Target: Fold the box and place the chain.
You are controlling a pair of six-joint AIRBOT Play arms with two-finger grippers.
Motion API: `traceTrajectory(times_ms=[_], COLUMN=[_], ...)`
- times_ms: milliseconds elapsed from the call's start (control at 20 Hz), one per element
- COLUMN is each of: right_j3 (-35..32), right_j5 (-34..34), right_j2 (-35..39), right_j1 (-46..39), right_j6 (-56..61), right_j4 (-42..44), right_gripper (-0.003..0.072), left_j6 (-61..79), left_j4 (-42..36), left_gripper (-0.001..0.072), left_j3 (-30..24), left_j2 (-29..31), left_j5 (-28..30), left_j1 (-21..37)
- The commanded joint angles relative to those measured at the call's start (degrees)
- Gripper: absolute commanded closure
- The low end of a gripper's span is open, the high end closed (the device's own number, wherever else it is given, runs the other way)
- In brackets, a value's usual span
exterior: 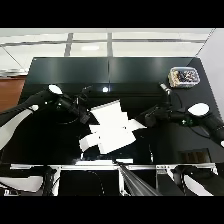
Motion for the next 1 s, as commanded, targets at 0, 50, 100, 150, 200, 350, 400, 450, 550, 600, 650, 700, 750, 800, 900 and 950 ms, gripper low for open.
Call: traceTrajectory(times_ms=[0, 50, 100, 150, 200, 350, 400, 450, 550, 600, 650, 700, 750, 800, 900, 950], right_j3=[7.56, 10.01, 11.04, 10.86, 10.56, 8.28, 7.3, 6.36, 4.57, 3.69, 2.69, 1.62, 0.76, 0.07, -1.22, -1.75], right_j5=[10.78, 13.97, 14.58, 13.05, 11.28, 5.79, 5.42, 4.94, 2.97, 1.62, 0.02, -1.9, -2.86, -2.93, -2.91, -2.91], right_j2=[0.44, 0.44, 0.44, 0.33, 0.15, 0.15, 0.15, 0.15, 0.15, 0.15, 0.13, 0.13, 0.11, 0.02, -0.17, -0.46], right_j1=[-2.49, -2.27, -1.9, -1.53, -0.63, 3.23, 4.66, 5.97, 8.59, 9.53, 10.34, 11.02, 11.63, 12.15, 13.05, 13.77], right_j6=[-0.96, -3.23, -5.53, -7.39, -9.49, -15.89, -18.18, -19.74, -21.99, -22.23, -22.25, -22.23, -22.25, -22.36, -24.9, -27.06], right_j4=[-6.1, -10.03, -12.81, -13.38, -14.19, -17.51, -18.49, -19.26, -22.6, -24.04, -24.61, -24.39, -24.41, -24.44, -24.39, -24.39], right_gripper=[0.0055, 0.0057, 0.0057, 0.0057, 0.0057, 0.0058, 0.0096, 0.0096, 0.0095, 0.0093, 0.0002, -0.0028, -0.0028, -0.0028, -0.0028, -0.0028], left_j6=[-1.46, 1.86, 6.32, 11.89, 16.81, 25.09, 25.09, 25.09, 25.14, 25.11, 25.11, 25.09, 25.09, 25.09, 25.09, 25.09], left_j4=[5.14, 4.35, 4.42, 4.57, 4.76, 4.94, 4.96, 5.01, 5.57, 7.06, 9.11, 10.58, 10.95, 10.91, 10.73, 10.78], left_gripper=[0.0686, 0.0686, 0.0685, 0.0683, 0.0683, 0.0683, 0.0684, 0.0683, 0.0682, 0.0681, 0.0681, 0.0681, 0.0682, 0.0682, 0.0681, 0.0681], left_j3=[-0.22, -1.95, -3.56, -4.39, -4.26, -4.26, -4.26, -4.26, -4.26, -4.26, -4.26, -4.26, -4.26, -4.26, -4.26, -4.26], left_j2=[5.07, 7.91, 10.1, 11.23, 11.26, 11.19, 11.17, 11.13, 11.04, 10.95, 10.73, 10.45, 10.25, 10.21, 10.21, 10.21], left_j5=[1.68, 6.6, 12.02, 16.28, 17.68, 24.61, 27.39, 29.57, 31.12, 31.1, 30.93, 30.58, 30.49, 30.51, 30.42, 30.4], left_j1=[-1.07, -2.08, -3.48, -5.07, -6.51, -9.92, -10.88, -11.78, -12.79, -13.09, -13.14, -13.16, -13.16, -13.16, -13.33, -13.44])
